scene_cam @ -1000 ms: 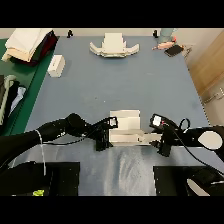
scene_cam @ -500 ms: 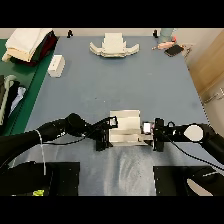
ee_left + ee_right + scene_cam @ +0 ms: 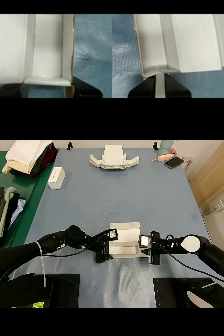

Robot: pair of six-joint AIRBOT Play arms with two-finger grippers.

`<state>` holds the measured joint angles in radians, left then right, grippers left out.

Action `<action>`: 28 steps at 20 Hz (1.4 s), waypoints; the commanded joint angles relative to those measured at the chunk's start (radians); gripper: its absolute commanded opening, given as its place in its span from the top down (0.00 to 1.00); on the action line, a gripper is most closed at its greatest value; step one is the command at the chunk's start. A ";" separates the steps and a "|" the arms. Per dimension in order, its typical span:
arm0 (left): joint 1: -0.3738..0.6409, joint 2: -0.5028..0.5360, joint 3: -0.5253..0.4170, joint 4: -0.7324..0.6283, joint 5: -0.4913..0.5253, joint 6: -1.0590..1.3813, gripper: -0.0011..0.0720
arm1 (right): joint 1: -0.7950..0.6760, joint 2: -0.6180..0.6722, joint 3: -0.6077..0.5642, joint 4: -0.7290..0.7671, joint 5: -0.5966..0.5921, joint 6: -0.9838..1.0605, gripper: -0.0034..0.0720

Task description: Fold the box.

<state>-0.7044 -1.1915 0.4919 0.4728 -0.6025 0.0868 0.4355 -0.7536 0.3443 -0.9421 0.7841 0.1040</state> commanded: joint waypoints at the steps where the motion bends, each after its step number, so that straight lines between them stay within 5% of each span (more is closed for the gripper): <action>1: 0.000 0.000 -0.001 -0.002 0.000 -0.001 0.27 | 0.032 -0.003 -0.001 0.016 -0.017 -0.005 0.76; 4: 0.000 0.000 -0.001 -0.002 0.000 -0.001 0.27 | 0.040 -0.024 -0.001 0.046 -0.035 -0.008 0.74; 5: 0.000 0.000 -0.001 -0.002 0.000 -0.001 0.27 | 0.041 -0.031 -0.001 0.060 -0.035 -0.011 0.65; 7: 0.000 0.000 -0.001 -0.002 0.000 -0.001 0.27 | 0.040 -0.039 -0.001 0.078 -0.035 -0.012 0.26; 8: 0.000 0.000 -0.001 -0.002 0.000 -0.001 0.27 | 0.040 -0.039 -0.001 0.080 -0.035 -0.012 0.19; 11: 0.000 0.000 -0.001 -0.002 0.000 -0.001 0.27 | 0.040 -0.039 -0.001 0.080 -0.044 -0.011 0.09; 18: 0.000 0.000 -0.001 -0.002 0.000 -0.001 0.27 | 0.040 -0.039 -0.001 0.042 -0.029 0.000 0.09; 20: 0.000 0.000 -0.001 -0.002 0.000 -0.001 0.27 | 0.040 -0.029 0.000 0.008 -0.021 0.085 0.20; 22: 0.000 0.000 -0.001 -0.002 0.000 -0.001 0.27 | 0.040 0.000 0.004 -0.079 -0.015 0.256 0.69; 24: 0.000 0.000 -0.001 -0.002 0.000 -0.001 0.27 | 0.040 0.051 0.026 -0.203 0.017 0.581 0.95; 28: 0.000 0.000 -0.001 -0.002 0.000 -0.001 0.27 | 0.031 0.153 0.087 -0.508 0.139 1.216 0.95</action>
<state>-0.7044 -1.1915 0.4919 0.4683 -0.6025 0.0837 0.4740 -0.6632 0.3939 -1.2030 0.8368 0.8196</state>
